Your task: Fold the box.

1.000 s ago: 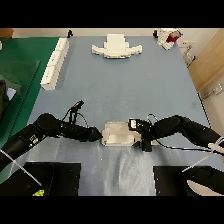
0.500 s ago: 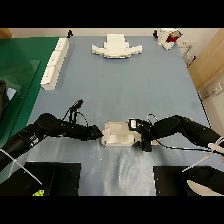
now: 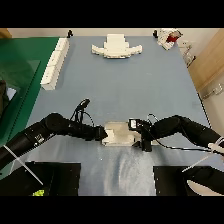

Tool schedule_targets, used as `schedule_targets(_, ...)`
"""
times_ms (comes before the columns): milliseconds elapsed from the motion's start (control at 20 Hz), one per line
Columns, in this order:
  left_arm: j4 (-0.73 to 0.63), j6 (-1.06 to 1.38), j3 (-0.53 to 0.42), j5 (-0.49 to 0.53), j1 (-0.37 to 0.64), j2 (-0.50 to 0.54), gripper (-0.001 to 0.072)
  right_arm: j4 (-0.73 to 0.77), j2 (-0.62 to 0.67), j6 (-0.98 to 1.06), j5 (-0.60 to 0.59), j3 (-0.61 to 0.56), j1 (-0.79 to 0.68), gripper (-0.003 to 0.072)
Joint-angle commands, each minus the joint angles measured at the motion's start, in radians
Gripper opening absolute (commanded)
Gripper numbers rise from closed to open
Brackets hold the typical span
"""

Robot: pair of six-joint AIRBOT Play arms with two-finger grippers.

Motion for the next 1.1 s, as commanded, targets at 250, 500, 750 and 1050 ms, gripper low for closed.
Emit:
schedule_targets(250,0.377,-0.466,0.136,-0.008,-0.196,-0.101,0.0381,0.0,0.001,0.0,0.0,0.001,0.0,0.0451)
schedule_targets(500,0.48,-0.646,0.238,-0.059,-0.269,-0.171,0.038,0.0,0.001,0.0,0.0,0.001,0.0,0.0451)
schedule_targets(750,0.593,-0.787,0.32,-0.165,-0.327,-0.257,0.038,0.0,0.001,0.0,0.0,0.001,0.0,0.0451)
schedule_targets(1050,0.66,-0.87,0.393,-0.225,-0.357,-0.33,0.0379,0.0,0.001,0.0,0.0,0.001,0.0,0.0451)
